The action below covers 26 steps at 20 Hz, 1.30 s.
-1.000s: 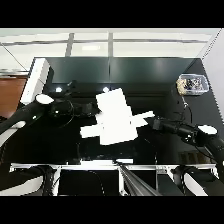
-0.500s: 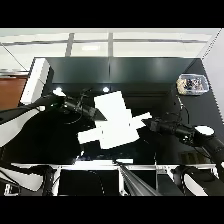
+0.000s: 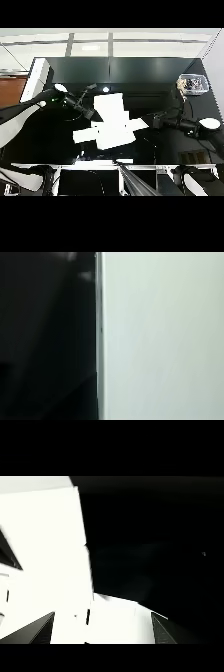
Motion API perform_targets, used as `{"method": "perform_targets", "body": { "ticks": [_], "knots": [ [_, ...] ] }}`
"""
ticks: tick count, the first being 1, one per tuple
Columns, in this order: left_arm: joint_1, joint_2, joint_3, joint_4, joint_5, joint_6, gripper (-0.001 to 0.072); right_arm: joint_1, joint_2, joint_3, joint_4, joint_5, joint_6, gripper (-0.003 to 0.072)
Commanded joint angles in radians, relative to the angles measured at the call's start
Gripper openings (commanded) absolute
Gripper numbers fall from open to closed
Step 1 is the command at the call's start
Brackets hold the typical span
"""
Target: Fold the box and place the chain.
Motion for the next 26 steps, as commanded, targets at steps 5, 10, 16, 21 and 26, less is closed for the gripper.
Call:
{"method": "perform_targets", "body": {
  "ticks": [5,10,16,21,26],
  "knots": [
    [-0.211,0.303,-0.195,0.008,0.457,0.472,0.0031,-0.026,0.000,0.267,-0.415,0.142,-0.001,0.0706],
    [-0.291,0.265,-0.194,0.043,0.524,0.596,0.0028,0.028,-0.001,0.258,-0.449,0.132,-0.098,0.0706],
    [-0.328,0.223,-0.194,0.068,0.648,0.671,0.0029,0.196,-0.002,0.132,-0.544,0.068,-0.167,0.0706],
    [-0.328,0.196,-0.195,0.111,0.642,0.671,0.0029,0.313,-0.002,0.061,-0.629,0.024,-0.183,0.0706],
    [-0.328,0.193,-0.195,0.110,0.641,0.671,0.0029,0.420,-0.002,0.004,-0.653,-0.035,-0.227,0.0706]
  ]
}}
